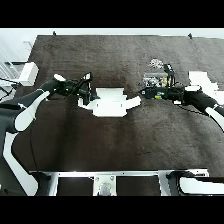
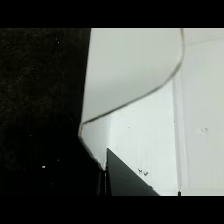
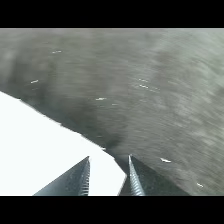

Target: Fold the box and place the chain.

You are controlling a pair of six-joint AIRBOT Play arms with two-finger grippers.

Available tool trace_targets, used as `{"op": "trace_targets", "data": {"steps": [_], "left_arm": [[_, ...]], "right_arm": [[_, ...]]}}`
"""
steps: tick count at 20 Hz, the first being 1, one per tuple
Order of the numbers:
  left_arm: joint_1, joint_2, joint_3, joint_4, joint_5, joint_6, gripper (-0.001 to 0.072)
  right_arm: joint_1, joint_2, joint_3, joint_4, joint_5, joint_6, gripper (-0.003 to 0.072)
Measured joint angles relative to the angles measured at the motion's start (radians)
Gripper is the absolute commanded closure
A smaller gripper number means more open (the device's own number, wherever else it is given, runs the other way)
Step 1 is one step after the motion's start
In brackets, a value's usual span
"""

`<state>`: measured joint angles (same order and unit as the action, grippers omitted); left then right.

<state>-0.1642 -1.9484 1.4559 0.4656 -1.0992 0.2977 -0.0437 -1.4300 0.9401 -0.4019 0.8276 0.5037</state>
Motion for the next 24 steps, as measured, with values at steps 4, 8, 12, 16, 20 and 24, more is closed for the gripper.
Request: {"op": "trace_targets", "data": {"steps": [4,8,12,16,20,24], "left_arm": [[0.000,0.000,0.000,0.002,-0.005,0.000,0.0688],[0.001,0.000,0.000,0.001,-0.010,-0.001,0.0688],[0.001,0.000,0.000,0.000,-0.011,-0.001,0.0688],[0.001,0.000,0.000,-0.002,-0.011,-0.001,0.0688],[0.001,0.000,0.000,-0.002,-0.011,-0.001,0.0688],[0.001,0.000,0.000,-0.003,-0.011,-0.002,0.0688]], "right_arm": [[0.023,0.058,-0.001,0.000,0.056,-0.090,0.0335],[0.077,0.145,-0.020,-0.001,0.079,-0.211,0.0153],[0.138,0.196,-0.092,-0.010,0.083,-0.386,-0.0009],[0.184,0.188,-0.177,-0.045,0.044,-0.583,-0.0008],[0.251,0.159,-0.213,-0.090,-0.030,-0.694,-0.0009],[0.340,0.133,-0.223,-0.144,-0.130,-0.749,-0.0009]]}}
